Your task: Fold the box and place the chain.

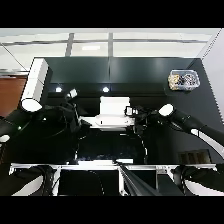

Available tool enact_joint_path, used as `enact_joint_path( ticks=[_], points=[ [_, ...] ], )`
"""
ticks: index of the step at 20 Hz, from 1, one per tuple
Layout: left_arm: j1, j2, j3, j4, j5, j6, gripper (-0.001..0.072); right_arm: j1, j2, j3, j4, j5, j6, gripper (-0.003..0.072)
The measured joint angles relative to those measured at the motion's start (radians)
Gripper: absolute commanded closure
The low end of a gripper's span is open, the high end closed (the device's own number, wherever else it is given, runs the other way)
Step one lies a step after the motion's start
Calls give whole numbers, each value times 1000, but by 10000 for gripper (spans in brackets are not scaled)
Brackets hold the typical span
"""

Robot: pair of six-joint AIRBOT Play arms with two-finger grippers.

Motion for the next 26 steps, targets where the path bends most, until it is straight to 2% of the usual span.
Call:
enact_joint_path(
  ticks=[2, 5, 10, 18, 19, 20, 21, 22, 26],
  points=[
    [-31, -30, 5, 61, 53, 87, 0, 0, 0, 0, 0, 0, 0, 559],
    [-60, -108, 66, 119, 80, 188, 9, 0, 0, 0, 0, 0, 0, 559],
    [-86, -234, 169, 148, 24, 259, 25, 0, 0, 0, 0, 0, -1, 559],
    [-144, -274, 198, 169, 24, 278, 24, 0, 0, 0, -1, 1, -1, 559],
    [-148, -274, 198, 168, 25, 274, 60, 0, 0, 0, -1, 1, -1, 559],
    [-150, -275, 200, 163, 26, 274, 212, 0, 0, 0, -1, 1, -1, 559],
    [-152, -275, 200, 161, 24, 270, 411, 0, 0, 0, -1, 1, -1, 559],
    [-153, -275, 200, 160, 20, 270, 504, 0, 0, 0, -1, 1, -1, 559],
    [-156, -276, 200, 140, 7, 267, 514, 0, 0, 0, -1, 1, -1, 559]
  ],
)
